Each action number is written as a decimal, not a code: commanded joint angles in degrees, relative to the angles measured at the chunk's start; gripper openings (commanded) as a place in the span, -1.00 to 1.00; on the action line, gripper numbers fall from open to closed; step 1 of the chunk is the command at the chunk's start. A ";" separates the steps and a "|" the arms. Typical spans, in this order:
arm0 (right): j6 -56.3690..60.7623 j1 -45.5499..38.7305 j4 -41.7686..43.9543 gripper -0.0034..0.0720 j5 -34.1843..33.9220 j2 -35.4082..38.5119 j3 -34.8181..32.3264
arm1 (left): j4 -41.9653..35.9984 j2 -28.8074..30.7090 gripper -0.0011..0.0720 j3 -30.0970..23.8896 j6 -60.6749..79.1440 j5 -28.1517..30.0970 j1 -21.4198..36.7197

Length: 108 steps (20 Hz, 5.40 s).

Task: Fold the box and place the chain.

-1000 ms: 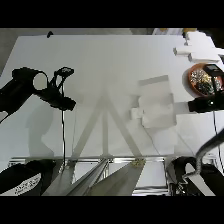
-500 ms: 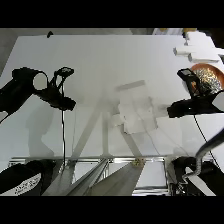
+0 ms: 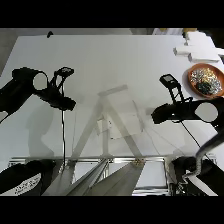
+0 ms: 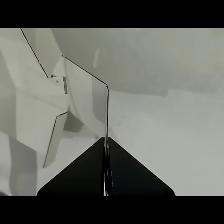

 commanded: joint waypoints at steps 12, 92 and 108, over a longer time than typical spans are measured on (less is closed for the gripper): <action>0.76 1.68 -0.17 -0.87 -3.15 0.02 -1.14 | -48.46 -9.33 0.37 -0.35 44.09 14.36 1.18; 1.03 1.62 -11.13 -0.02 5.77 6.16 4.87 | -38.38 -17.94 -0.96 -0.31 77.42 31.32 -17.92; 1.03 1.62 -11.13 -0.02 5.77 6.16 4.87 | -42.42 -17.97 -0.96 -0.33 77.37 33.90 -17.92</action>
